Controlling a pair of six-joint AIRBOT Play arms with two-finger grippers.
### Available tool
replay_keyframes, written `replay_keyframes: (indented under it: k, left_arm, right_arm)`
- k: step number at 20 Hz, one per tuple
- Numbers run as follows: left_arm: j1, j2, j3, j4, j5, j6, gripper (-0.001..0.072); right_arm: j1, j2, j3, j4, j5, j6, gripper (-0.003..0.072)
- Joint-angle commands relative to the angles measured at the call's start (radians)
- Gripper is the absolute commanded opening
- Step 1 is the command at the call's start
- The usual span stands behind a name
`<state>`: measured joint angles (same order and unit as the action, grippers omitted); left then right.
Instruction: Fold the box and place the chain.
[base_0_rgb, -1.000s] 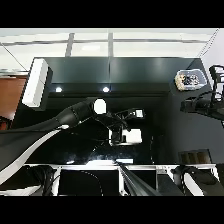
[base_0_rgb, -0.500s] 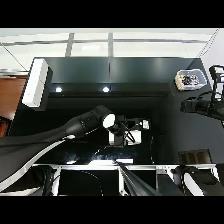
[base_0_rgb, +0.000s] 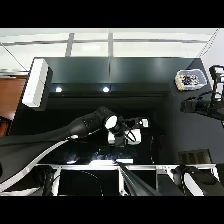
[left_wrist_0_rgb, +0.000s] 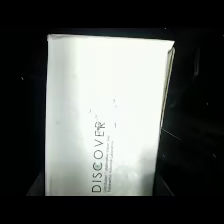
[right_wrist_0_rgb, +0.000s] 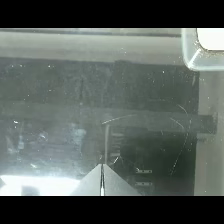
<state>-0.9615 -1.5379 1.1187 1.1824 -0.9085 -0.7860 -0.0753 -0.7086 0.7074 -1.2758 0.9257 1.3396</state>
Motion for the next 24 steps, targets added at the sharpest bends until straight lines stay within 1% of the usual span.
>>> replay_keyframes:
  k: [1, 3, 5, 6, 9, 11, 12, 14, 16, 18, 20, 21, 22, 24]
  left_arm:
    - [0.067, 0.073, 0.010, 0.036, -0.058, -0.051, 0.0136]
    - [0.172, 0.150, 0.006, 0.071, -0.128, -0.159, 0.0136]
    - [0.308, 0.226, -0.013, 0.103, -0.243, -0.280, 0.0136]
    - [0.386, 0.267, -0.037, 0.132, -0.306, -0.317, 0.0136]
    - [0.642, 0.393, -0.142, 0.233, -0.442, -0.443, 0.0136]
    - [0.846, 0.463, -0.217, 0.242, -0.486, -0.478, 0.0136]
    - [0.951, 0.493, -0.249, 0.252, -0.492, -0.478, 0.0136]
    - [1.136, 0.525, -0.282, 0.319, -0.487, -0.478, 0.0137]
    - [1.305, 0.525, -0.284, 0.354, -0.486, -0.478, 0.0140]
    - [1.450, 0.525, -0.285, 0.343, -0.467, -0.478, 0.0140]
    - [1.556, 0.524, -0.285, 0.331, -0.406, -0.471, 0.0140]
    - [1.595, 0.524, -0.285, 0.304, -0.369, -0.451, 0.0140]
    - [1.620, 0.521, -0.285, 0.258, -0.329, -0.417, 0.0140]
    - [1.623, 0.502, -0.285, 0.183, -0.263, -0.298, 0.0140]
  right_arm:
    - [0.000, 0.001, 0.000, 0.000, 0.013, 0.000, 0.0009]
    - [0.000, 0.001, 0.000, 0.000, 0.020, 0.000, 0.0009]
    - [0.000, 0.001, 0.000, 0.000, 0.021, 0.000, 0.0009]
    - [0.000, 0.001, 0.000, 0.000, 0.021, 0.000, 0.0009]
    - [0.000, 0.001, 0.000, 0.000, 0.020, 0.000, 0.0010]
    - [0.000, 0.001, 0.000, 0.000, 0.019, 0.000, 0.0009]
    - [0.000, 0.001, 0.000, 0.000, 0.019, 0.000, 0.0010]
    - [0.000, 0.001, 0.000, 0.001, 0.016, 0.000, 0.0009]
    - [0.000, 0.001, 0.000, 0.001, 0.013, 0.000, 0.0010]
    - [0.000, 0.001, 0.000, 0.002, 0.013, 0.000, 0.0010]
    - [0.001, 0.001, 0.000, 0.004, 0.012, 0.000, 0.0010]
    - [0.000, 0.001, 0.000, 0.004, 0.013, 0.000, 0.0010]
    - [0.000, 0.001, 0.000, 0.004, 0.013, 0.000, 0.0010]
    - [0.001, 0.001, 0.000, 0.004, 0.012, 0.000, 0.0010]
